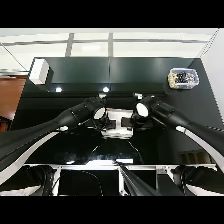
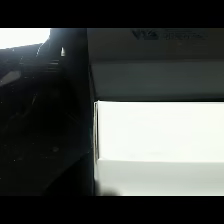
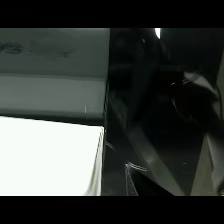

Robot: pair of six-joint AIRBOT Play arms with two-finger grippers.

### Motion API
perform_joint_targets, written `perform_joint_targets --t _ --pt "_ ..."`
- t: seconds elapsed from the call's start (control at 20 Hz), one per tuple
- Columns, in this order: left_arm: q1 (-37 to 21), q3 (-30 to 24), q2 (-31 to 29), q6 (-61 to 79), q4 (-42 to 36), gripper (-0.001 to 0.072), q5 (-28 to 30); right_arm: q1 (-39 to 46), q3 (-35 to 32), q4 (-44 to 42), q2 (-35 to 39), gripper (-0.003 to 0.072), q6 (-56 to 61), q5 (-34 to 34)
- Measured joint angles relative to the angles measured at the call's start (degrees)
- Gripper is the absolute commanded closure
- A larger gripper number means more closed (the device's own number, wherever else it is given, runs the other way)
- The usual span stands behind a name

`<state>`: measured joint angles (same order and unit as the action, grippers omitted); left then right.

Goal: Fold the box and place the chain.

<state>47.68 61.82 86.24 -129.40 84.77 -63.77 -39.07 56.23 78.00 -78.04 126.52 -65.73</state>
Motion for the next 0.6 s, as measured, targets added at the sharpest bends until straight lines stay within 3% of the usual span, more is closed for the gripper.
perform_joint_targets --t 0.3,0.5,0.6 --pt "0.0 0.0 0.0 0.0 0.0 0.0684 0.0 6.25 0.17 3.15 17.0 0.0349 -8.83 -1.99" --pt "0.0 0.0 0.0 -0.02 0.02 0.0684 0.02 15.54 -1.97 20.33 24.94 0.0351 -10.88 -1.62" --pt "0.0 0.0 0.0 -0.02 0.0 0.0684 0.04 23.17 -5.03 28.22 25.66 0.0351 -11.21 3.21"
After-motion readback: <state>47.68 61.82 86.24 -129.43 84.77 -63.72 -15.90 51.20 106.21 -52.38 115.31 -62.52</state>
